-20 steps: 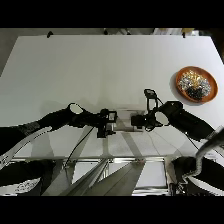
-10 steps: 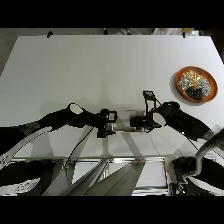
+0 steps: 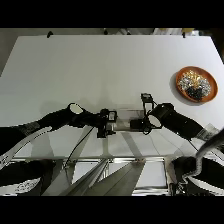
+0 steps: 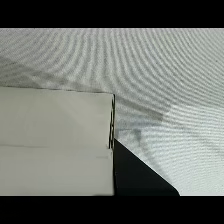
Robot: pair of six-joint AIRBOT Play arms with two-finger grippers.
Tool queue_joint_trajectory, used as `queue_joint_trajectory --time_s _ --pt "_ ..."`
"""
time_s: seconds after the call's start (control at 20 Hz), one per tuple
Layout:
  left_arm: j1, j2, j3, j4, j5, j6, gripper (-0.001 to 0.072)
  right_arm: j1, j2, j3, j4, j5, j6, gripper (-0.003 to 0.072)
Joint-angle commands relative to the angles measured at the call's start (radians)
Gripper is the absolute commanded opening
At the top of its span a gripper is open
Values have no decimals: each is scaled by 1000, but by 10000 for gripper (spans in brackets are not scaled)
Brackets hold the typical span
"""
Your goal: Fold the box and place the chain.
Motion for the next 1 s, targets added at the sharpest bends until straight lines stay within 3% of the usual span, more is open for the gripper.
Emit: queue_joint_trajectory --time_s 0.0,0.1,0.2,0.25,0.55,0.65,0.95 --pt "0 0 0 2 0 3 334 1 -2 0 -12 -3 -6 20" --pt "0 0 0 2 0 3 334 1 -2 0 -12 -9 -6 35" --pt "0 0 0 2 0 3 334 0 -2 0 -12 -15 -6 158" --pt "0 0 0 2 0 3 334 0 -2 0 -14 -15 -5 178" --pt "0 0 0 2 0 3 334 -42 -2 51 -15 38 17 182" --pt "0 0 0 2 0 3 334 -48 -2 57 -15 47 21 242" --pt "0 0 0 2 0 3 334 -30 -35 57 -1 54 21 240"
